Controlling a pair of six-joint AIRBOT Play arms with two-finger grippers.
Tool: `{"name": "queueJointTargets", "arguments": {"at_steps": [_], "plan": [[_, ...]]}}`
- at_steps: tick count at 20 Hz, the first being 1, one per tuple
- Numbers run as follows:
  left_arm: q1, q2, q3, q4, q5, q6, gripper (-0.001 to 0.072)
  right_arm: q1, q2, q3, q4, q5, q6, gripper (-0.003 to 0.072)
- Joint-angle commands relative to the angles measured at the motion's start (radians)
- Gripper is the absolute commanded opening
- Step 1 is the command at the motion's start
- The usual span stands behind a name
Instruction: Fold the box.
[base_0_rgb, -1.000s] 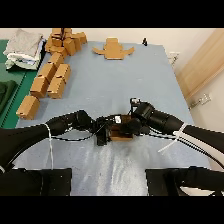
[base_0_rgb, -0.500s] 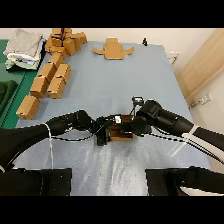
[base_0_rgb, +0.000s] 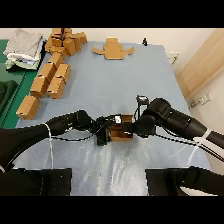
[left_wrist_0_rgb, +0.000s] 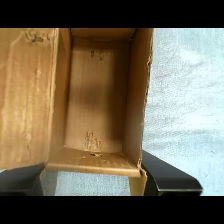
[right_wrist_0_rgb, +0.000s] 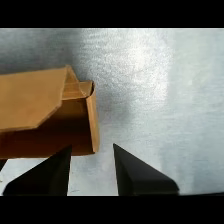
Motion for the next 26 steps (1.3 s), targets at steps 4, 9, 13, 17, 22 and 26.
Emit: {"name": "queueJointTargets", "arguments": {"at_steps": [4,9,13,17,22,26], "plan": [[0.001,0.001,0.000,0.001,0.000,0.000,0.0480,-0.026,0.042,0.001,-0.029,-0.095,0.000,0.0322],[0.001,0.001,0.000,0.000,0.000,0.000,0.0480,-0.077,0.042,0.001,-0.099,-0.142,-0.002,0.0117],[0.001,0.001,0.000,0.000,0.000,0.000,0.0479,-0.230,0.013,0.001,-0.089,-0.101,-0.138,0.0002],[0.001,0.001,0.000,0.000,0.000,0.000,0.0480,-0.534,-0.090,0.001,0.314,0.077,-0.520,0.0002],[0.001,0.001,0.000,0.000,0.000,0.000,0.0479,-0.803,-0.305,0.026,1.024,0.043,-1.086,0.0002],[0.001,0.001,0.000,0.000,0.000,0.000,0.0479,-0.818,-0.481,0.170,1.098,-0.129,-1.225,0.0002]]}}
